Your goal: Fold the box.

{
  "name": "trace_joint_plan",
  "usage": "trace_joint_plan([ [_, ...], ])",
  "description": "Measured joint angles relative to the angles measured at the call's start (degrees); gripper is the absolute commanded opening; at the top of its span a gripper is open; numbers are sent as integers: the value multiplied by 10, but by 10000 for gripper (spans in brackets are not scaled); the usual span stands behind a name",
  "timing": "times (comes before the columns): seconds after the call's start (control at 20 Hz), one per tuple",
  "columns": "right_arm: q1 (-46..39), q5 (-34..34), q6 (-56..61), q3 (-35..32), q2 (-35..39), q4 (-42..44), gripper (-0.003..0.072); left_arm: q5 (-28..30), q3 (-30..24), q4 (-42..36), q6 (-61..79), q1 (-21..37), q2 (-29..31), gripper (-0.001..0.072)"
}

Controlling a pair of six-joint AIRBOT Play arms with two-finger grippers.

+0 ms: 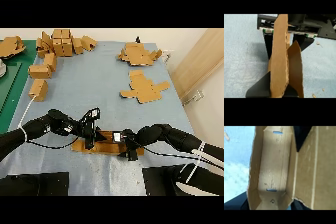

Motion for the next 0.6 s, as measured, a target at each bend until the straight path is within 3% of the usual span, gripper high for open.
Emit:
trace_joint_plan([
  [0.6, 0, 23, -2, 0, -4, 1, 609, 2, 0, -1, 0, 0, 0, 12],
])
